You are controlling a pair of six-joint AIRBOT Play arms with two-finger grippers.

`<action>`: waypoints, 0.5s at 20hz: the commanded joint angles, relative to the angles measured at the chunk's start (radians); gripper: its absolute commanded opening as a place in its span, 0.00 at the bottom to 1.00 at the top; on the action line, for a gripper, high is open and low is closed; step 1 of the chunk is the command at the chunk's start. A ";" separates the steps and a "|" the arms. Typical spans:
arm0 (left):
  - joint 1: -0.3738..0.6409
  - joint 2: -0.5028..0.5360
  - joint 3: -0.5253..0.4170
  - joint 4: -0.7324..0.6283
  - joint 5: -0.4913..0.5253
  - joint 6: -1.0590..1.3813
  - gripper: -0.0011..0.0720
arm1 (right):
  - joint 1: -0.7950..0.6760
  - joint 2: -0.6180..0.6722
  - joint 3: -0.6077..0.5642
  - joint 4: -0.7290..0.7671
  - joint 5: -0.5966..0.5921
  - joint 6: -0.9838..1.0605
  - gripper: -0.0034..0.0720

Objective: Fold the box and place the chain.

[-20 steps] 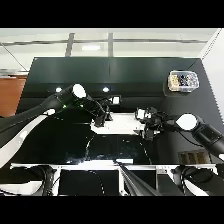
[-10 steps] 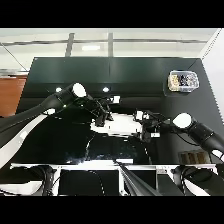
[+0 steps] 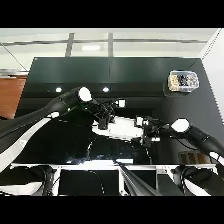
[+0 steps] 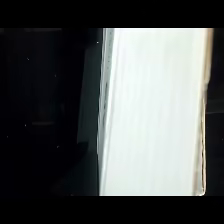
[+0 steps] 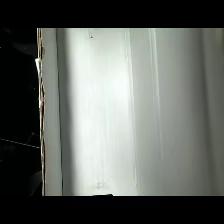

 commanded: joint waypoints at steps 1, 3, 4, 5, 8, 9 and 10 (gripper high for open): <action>-0.005 -0.001 0.000 0.017 0.013 -0.018 0.06 | 0.000 -0.022 -0.006 -0.005 -0.022 -0.005 0.99; -0.005 -0.001 0.000 0.018 0.013 -0.018 0.06 | 0.000 -0.037 -0.006 -0.005 -0.042 -0.005 0.99; -0.005 -0.001 0.000 0.019 0.013 -0.019 0.06 | 0.000 -0.040 -0.006 -0.005 -0.053 -0.005 0.99; -0.005 -0.001 0.000 0.020 0.014 -0.019 0.06 | 0.000 -0.040 -0.006 -0.005 -0.059 -0.005 0.99; -0.005 -0.001 0.000 0.020 0.013 -0.019 0.06 | -0.005 -0.041 -0.005 0.002 -0.058 -0.042 0.98; -0.005 -0.001 0.000 0.020 0.014 -0.019 0.06 | -0.005 -0.042 -0.003 0.004 -0.059 -0.060 0.99; -0.005 -0.001 0.000 0.020 0.014 -0.019 0.06 | -0.005 -0.043 -0.002 0.007 -0.058 -0.069 0.99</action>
